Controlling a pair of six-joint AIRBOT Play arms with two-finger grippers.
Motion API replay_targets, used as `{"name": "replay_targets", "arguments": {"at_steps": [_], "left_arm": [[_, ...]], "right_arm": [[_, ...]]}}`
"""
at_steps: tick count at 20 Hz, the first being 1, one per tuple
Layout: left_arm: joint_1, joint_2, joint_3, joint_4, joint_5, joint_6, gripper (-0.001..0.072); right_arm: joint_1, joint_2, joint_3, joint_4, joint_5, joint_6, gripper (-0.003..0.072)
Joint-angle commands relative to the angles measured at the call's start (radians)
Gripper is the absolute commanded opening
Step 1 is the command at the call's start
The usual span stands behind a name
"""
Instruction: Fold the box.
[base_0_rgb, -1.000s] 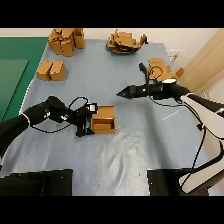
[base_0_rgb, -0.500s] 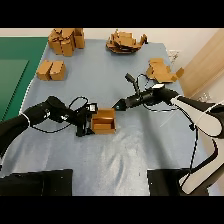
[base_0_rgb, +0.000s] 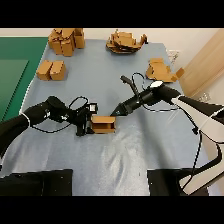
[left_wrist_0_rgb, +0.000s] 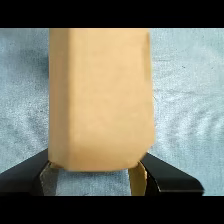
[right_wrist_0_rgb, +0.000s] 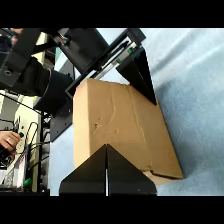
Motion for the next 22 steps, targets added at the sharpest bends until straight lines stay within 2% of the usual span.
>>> {"name": "replay_targets", "arguments": {"at_steps": [1,5,10,22], "left_arm": [[0.0,0.0,0.0,0.0,0.008,0.0,0.0117],[0.0,0.0,0.0,0.0,0.007,0.0,0.0116],[0.0,0.0,0.0,0.0,0.008,0.0,0.0116],[0.0,0.0,0.0,-0.003,0.008,0.0,0.0117]], "right_arm": [[0.017,0.005,0.0,-0.048,-0.033,0.062,0.0006],[0.022,0.013,0.0,-0.059,-0.08,-0.045,0.0006],[0.094,0.1,-0.001,-0.156,-0.193,-0.131,0.0031],[0.205,0.148,-0.016,-0.219,-0.225,-0.136,0.0019]]}}
